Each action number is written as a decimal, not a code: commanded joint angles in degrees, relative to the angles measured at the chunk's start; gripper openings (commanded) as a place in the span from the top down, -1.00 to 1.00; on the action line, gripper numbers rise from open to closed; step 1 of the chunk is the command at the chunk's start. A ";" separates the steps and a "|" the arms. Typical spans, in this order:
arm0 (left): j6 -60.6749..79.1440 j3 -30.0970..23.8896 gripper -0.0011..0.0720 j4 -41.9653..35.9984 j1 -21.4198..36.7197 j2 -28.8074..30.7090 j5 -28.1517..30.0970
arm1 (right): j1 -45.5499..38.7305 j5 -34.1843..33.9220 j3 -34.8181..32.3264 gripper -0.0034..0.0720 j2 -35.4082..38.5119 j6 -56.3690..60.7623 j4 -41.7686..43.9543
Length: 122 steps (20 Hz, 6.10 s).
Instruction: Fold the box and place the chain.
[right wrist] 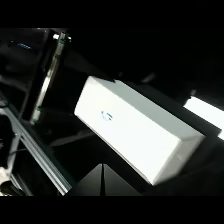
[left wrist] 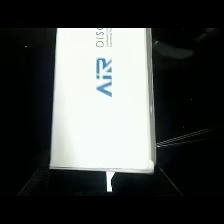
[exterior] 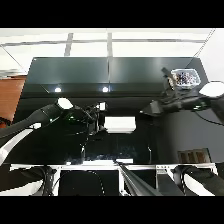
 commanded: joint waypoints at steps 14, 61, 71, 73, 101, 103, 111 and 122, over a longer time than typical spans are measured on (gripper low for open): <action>-15.54 14.78 -0.98 3.61 -12.90 -1.40 2.86 | -13.27 8.09 0.20 0.88 16.15 5.27 -15.12; -69.92 25.83 0.01 46.64 24.22 -4.17 1.95 | -13.25 1.07 -2.69 0.88 16.13 6.34 -17.35; -73.61 63.06 0.01 46.25 44.09 -32.17 0.15 | -13.25 -4.96 -2.69 0.88 16.09 8.68 -12.04; -73.61 67.78 0.01 46.21 43.76 -36.22 -1.27 | -13.25 -5.14 -2.69 0.88 16.09 9.29 -12.07; -84.72 -6.03 0.89 40.09 20.79 40.92 0.79 | 3.78 -34.62 -10.14 0.88 16.04 8.20 -27.91; -87.30 -12.35 0.89 40.06 20.76 47.93 4.24 | 3.78 -37.38 -12.83 0.87 16.04 8.20 -29.59; -87.25 -15.85 0.89 39.82 20.65 55.78 4.96 | 3.78 -36.30 -12.94 0.87 16.04 8.20 -29.68; -87.25 -15.85 0.89 39.82 20.65 55.78 4.96 | 3.78 -36.33 -12.96 0.87 16.04 8.20 -29.68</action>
